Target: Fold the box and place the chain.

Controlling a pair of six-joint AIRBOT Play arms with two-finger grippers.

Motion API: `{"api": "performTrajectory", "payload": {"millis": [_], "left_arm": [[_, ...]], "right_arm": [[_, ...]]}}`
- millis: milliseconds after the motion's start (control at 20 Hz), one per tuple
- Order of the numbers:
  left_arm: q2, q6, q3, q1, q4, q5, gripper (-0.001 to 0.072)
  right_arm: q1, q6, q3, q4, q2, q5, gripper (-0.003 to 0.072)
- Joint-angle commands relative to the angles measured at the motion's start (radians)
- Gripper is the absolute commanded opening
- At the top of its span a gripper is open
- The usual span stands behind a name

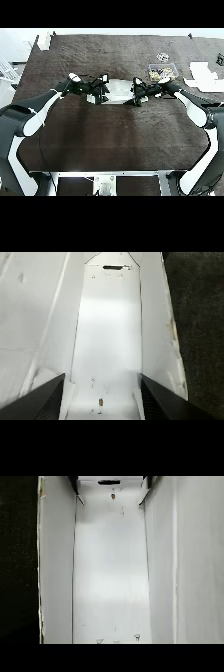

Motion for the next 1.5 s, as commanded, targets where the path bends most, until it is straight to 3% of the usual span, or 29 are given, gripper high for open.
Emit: {"api": "performTrajectory", "payload": {"millis": [0, 500, 550, 600, 650, 850, 1450], "left_arm": [[-0.001, -0.009, 0.0, 0.0, 0.005, -0.008, 0.0581], [-0.001, -0.008, 0.0, 0.0, 0.005, 0.009, 0.0578], [0.0, -0.008, 0.0, 0.001, 0.006, 0.009, 0.05], [0.0, -0.008, 0.0, 0.001, 0.016, 0.008, 0.0327], [0.0, -0.009, 0.0, 0.001, 0.029, 0.008, 0.0213], [0.0, -0.035, 0.0, 0.001, 0.047, 0.005, 0.0025], [0.034, -0.095, 0.0, 0.117, 0.04, -0.076, 0.0017]], "right_arm": [[0.0, 0.002, 0.001, 0.001, 0.0, -0.003, 0.059], [0.0, 0.002, 0.001, 0.001, 0.0, -0.003, 0.059], [0.0, 0.002, 0.001, 0.001, 0.0, -0.003, 0.059], [0.0, 0.002, 0.001, 0.001, 0.0, -0.003, 0.059], [0.0, 0.002, 0.001, 0.001, 0.0, -0.003, 0.059], [0.0, 0.002, 0.001, 0.001, 0.0, -0.003, 0.059], [0.0, 0.002, 0.001, 0.001, 0.0, -0.003, 0.059]]}}
